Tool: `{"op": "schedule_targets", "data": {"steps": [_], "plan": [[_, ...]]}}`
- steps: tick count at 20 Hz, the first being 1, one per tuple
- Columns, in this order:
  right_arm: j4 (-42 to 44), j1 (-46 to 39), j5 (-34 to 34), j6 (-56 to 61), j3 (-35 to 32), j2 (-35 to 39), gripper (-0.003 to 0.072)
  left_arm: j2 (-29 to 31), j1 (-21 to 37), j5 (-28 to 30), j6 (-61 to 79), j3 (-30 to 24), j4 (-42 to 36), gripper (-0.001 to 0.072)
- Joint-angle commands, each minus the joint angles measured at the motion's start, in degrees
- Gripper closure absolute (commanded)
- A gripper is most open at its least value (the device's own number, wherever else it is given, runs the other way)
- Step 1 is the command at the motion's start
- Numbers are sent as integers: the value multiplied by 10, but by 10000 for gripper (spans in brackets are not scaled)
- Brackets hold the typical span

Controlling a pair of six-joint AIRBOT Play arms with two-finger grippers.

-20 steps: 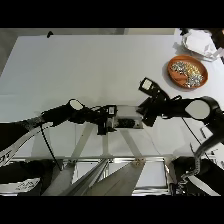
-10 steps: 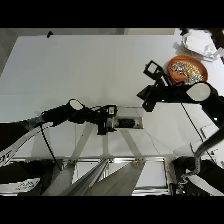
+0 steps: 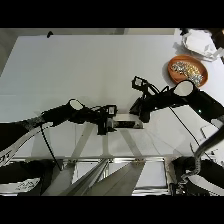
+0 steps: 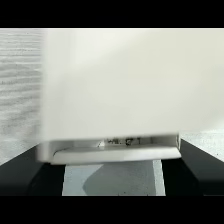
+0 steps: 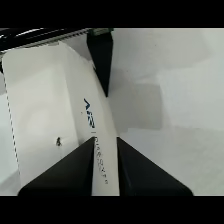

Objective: Fold the box and place the chain.

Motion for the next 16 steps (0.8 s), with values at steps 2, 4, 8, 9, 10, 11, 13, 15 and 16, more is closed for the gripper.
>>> {"op": "schedule_targets", "data": {"steps": [2,4,8,9,10,11,13,15,16], "plan": [[-26,1,11,-5,-2,2,485,0,0,0,0,0,0,339],[-29,1,11,-5,-2,2,485,0,0,0,0,0,0,339],[-7,0,-36,-10,-2,17,485,0,0,0,0,0,0,339],[1,-3,-44,-17,-1,22,485,0,0,0,0,0,0,339],[18,-11,-39,-26,4,22,484,0,0,0,0,0,0,339],[29,-20,-37,-27,8,22,484,0,0,0,0,0,0,339],[42,-41,-37,-40,17,21,483,0,0,0,0,0,0,339],[44,-59,-34,-40,28,15,439,0,0,0,0,0,0,339],[47,-68,-30,-41,31,7,418,0,0,0,0,0,0,339]]}}
